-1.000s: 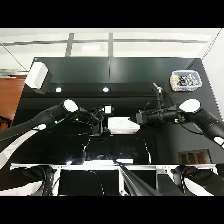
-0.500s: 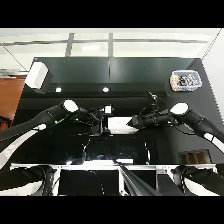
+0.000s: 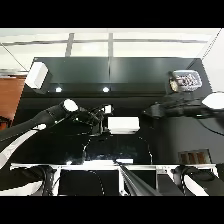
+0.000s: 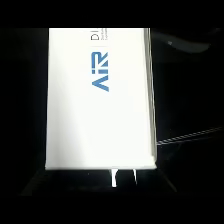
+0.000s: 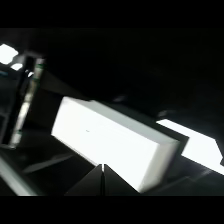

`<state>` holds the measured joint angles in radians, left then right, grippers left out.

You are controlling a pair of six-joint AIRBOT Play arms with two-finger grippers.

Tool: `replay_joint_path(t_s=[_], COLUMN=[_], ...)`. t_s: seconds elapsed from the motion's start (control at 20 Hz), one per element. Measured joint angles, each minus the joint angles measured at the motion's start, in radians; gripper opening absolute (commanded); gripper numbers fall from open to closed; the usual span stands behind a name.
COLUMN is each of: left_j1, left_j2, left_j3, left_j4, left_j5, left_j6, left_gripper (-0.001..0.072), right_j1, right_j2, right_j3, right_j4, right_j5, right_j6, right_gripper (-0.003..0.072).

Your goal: Fold the box and place the chain.

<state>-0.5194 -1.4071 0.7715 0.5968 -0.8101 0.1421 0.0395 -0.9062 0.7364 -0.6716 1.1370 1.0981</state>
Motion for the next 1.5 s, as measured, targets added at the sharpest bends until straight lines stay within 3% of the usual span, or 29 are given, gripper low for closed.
replay_joint_path(t_s=[0.15, 0.35, 0.55, 0.75, 0.9, 1.15, 1.5], left_j1=[0.011, 0.040, 0.026, -0.072, -0.147, -0.209, -0.225], left_j2=[0.030, 0.110, 0.153, 0.076, -0.023, -0.126, -0.161], left_j3=[0.032, 0.082, 0.111, 0.197, 0.302, 0.377, 0.397], left_j4=[0.080, 0.118, 0.053, 0.063, 0.121, 0.188, 0.223], left_j5=[-0.061, -0.220, -0.206, -0.074, -0.038, -0.074, -0.122], left_j6=[-0.090, -0.332, -0.441, -0.483, -0.549, -0.591, -0.587], left_gripper=[0.0708, 0.0708, 0.0709, 0.0709, 0.0707, 0.0707, 0.0708], right_j1=[-0.133, -0.227, -0.255, -0.263, -0.265, -0.265, -0.265], right_j2=[0.097, 0.174, 0.198, 0.205, 0.206, 0.206, 0.207], right_j3=[0.012, 0.017, 0.008, -0.017, -0.029, -0.040, -0.043], right_j4=[-0.113, -0.241, -0.292, -0.294, -0.296, -0.297, -0.298], right_j5=[0.084, 0.141, 0.124, 0.099, 0.100, 0.100, 0.100], right_j6=[0.016, 0.024, 0.027, 0.029, 0.028, 0.028, 0.028], right_gripper=[0.0013, 0.0013, 0.0013, 0.0013, 0.0013, 0.0013, 0.0013])
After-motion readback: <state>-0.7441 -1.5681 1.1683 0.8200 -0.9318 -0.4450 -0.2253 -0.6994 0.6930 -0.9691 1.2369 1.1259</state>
